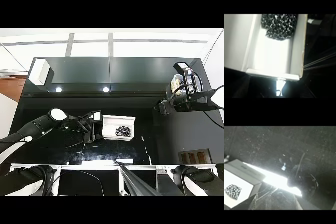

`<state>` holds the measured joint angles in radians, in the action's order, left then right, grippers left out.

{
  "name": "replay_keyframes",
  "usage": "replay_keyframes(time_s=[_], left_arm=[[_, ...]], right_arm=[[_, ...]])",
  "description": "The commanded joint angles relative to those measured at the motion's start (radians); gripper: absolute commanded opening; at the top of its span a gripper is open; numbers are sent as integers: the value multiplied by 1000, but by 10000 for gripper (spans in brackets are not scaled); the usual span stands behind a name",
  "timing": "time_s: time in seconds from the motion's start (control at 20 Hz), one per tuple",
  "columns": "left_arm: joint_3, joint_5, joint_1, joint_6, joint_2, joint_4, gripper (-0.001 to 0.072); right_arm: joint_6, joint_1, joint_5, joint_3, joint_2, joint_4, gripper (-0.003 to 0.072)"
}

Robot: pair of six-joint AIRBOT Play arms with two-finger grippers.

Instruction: Fold the box and place the chain.

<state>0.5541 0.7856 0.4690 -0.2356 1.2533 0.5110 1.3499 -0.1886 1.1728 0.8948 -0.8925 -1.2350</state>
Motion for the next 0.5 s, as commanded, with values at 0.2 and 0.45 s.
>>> replay_keyframes(time_s=[0.2,0.45], left_arm=[[2,-5,19,-40,7,0,705],[16,-56,16,-29,13,-37,705]], right_arm=[[0,0,0,0,0,4,550],[0,0,1,0,0,4,550]])
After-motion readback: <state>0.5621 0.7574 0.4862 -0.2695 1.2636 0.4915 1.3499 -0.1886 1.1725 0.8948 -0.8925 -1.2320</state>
